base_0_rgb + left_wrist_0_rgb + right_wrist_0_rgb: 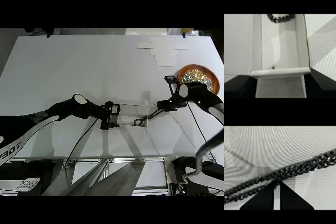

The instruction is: Fold the box and place the chain.

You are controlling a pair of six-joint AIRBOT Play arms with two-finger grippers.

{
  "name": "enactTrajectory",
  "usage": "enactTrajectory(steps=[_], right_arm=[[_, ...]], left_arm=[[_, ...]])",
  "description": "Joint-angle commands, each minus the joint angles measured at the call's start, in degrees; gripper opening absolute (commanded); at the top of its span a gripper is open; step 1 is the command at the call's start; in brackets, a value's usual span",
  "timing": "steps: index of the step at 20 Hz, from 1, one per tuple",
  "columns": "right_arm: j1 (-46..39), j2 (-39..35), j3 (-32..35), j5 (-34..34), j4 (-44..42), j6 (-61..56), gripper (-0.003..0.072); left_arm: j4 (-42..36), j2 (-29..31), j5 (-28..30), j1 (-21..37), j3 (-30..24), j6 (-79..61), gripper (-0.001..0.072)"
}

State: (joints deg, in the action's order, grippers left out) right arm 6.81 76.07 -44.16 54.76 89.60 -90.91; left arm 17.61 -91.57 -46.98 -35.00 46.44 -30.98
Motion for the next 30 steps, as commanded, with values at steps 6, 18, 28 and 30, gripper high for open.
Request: enactTrajectory(steps=[6, 18, 28, 30], right_arm=[[-0.02, -15.54, -0.07, 7.39, -2.25, 3.93, 0.0019], [17.29, -40.04, -0.04, 15.72, -15.96, 4.35, 0.0019], [28.26, -40.92, 1.33, 0.81, -18.38, 0.46, 0.0019], [30.1, -40.35, 2.91, -2.34, -18.47, 0.24, 0.0019]], left_arm=[[0.02, -0.02, 0.04, -0.04, -0.02, 0.0, 0.0089], [0.02, -0.02, 0.04, -0.04, -0.02, -0.02, 0.0089], [0.0, -0.02, 0.02, -0.04, -0.02, 0.0, 0.0089], [0.0, -0.02, 0.04, -0.04, -0.02, -0.02, 0.0089]])
